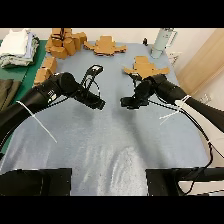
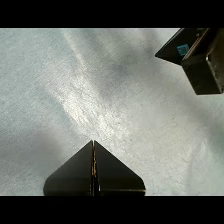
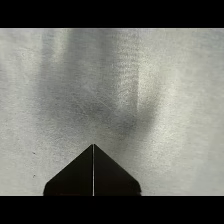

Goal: Fold the box.

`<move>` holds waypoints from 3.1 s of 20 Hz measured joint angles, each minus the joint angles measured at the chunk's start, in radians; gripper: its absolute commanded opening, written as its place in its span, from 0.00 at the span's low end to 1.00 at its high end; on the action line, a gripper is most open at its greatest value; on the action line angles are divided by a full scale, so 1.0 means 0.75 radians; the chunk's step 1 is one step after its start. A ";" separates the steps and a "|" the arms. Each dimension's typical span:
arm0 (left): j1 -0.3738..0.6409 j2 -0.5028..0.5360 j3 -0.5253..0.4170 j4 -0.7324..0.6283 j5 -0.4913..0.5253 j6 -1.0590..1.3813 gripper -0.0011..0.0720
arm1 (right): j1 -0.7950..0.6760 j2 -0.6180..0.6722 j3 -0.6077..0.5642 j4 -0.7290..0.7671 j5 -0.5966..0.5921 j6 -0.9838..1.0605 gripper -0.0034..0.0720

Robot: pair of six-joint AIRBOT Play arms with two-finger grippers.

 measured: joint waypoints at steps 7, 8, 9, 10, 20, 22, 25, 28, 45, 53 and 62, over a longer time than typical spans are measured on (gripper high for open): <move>0.000 0.000 0.000 -0.001 -0.001 0.000 0.03 | 0.000 0.000 0.001 0.001 -0.001 0.000 0.05; 0.000 0.000 0.000 0.002 0.001 0.000 0.03 | 0.001 0.000 0.001 0.001 -0.001 -0.001 0.05; 0.000 0.000 0.000 0.000 0.001 0.000 0.03 | 0.001 0.000 0.001 0.001 -0.001 -0.001 0.05; -0.001 0.000 0.000 -0.003 -0.001 0.000 0.03 | -0.001 0.000 0.001 0.000 -0.001 0.000 0.05; 0.000 0.000 0.000 -0.001 -0.001 -0.001 0.03 | -0.002 -0.004 0.001 0.027 0.189 0.014 0.05; 0.000 0.000 0.000 -0.001 -0.001 -0.001 0.03 | -0.022 -0.013 0.025 0.013 0.241 0.018 0.05; 0.000 0.000 0.000 0.002 0.001 -0.001 0.03 | -0.207 -0.062 0.176 -0.142 0.239 0.021 0.31; 0.000 0.000 0.000 0.000 -0.001 -0.001 0.03 | -0.524 -0.165 0.375 -0.113 0.230 -0.078 0.37; 0.001 0.000 0.000 -0.001 0.000 -0.001 0.03 | -1.071 -0.993 1.169 0.730 0.465 -0.520 0.52; 0.001 0.000 0.000 -0.001 0.000 -0.001 0.03 | -1.029 -1.016 1.180 0.745 0.204 -0.551 0.52; 0.001 0.000 0.000 -0.001 0.000 0.000 0.03 | -0.956 -1.018 1.180 0.757 0.088 -0.599 0.33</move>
